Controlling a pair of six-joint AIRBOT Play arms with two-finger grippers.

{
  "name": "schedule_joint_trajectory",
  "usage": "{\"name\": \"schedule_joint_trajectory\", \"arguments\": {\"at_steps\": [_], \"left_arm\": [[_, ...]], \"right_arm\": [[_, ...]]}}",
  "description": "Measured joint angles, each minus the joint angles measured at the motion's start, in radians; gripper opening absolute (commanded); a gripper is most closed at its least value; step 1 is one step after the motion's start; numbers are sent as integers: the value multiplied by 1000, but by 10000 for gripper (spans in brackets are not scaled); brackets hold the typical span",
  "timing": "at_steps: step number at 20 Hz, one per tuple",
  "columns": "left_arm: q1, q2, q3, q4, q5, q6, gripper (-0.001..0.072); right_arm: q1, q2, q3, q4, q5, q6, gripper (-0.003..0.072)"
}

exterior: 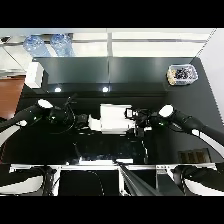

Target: Fold the box and place the chain.

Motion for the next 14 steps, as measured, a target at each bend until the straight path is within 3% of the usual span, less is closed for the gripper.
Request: {"name": "schedule_joint_trajectory", "arguments": {"at_steps": [6,11,12,13,14], "left_arm": [[-10,0,61,-34,-84,51,645],[-55,0,130,-39,-97,45,609],[-64,0,141,-33,-97,35,457],[-74,0,150,-24,-99,27,400],[-85,0,159,-11,-100,19,400]], "right_arm": [[0,0,0,0,0,0,189],[0,0,0,0,0,0,189],[0,0,0,0,0,0,189],[0,0,0,0,0,0,189],[0,0,0,0,0,0,189]]}}
